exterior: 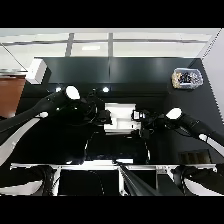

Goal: Fold the box and place the chain.

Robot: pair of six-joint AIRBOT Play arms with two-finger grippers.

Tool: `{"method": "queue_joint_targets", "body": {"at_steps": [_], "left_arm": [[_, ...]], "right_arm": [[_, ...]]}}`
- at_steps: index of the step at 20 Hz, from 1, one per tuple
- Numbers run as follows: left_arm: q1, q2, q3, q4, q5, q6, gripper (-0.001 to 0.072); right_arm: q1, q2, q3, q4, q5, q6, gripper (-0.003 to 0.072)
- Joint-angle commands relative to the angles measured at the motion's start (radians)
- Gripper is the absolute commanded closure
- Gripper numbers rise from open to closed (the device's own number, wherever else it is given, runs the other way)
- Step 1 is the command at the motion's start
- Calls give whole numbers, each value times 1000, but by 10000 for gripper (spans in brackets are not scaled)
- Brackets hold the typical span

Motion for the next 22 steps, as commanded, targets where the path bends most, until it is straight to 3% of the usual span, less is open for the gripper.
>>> {"method": "queue_joint_targets", "body": {"at_steps": [1, 6, 11, 16, 22], "left_arm": [[-47, 0, 7, 182, 47, -178, 213], [-115, -2, 29, 346, 44, -347, 213], [-213, -40, 130, 577, -89, -544, 212], [-289, -43, 156, 637, -37, -739, 213], [-295, -66, 163, 636, -40, -756, 213]], "right_arm": [[0, -1, 0, 1, 0, 0, 227], [0, -1, 0, 1, 0, 0, 227], [0, -1, 0, 1, -1, 1, 227], [0, -1, 0, 1, -1, 0, 228], [0, -1, 0, 0, -1, 0, 227]]}}
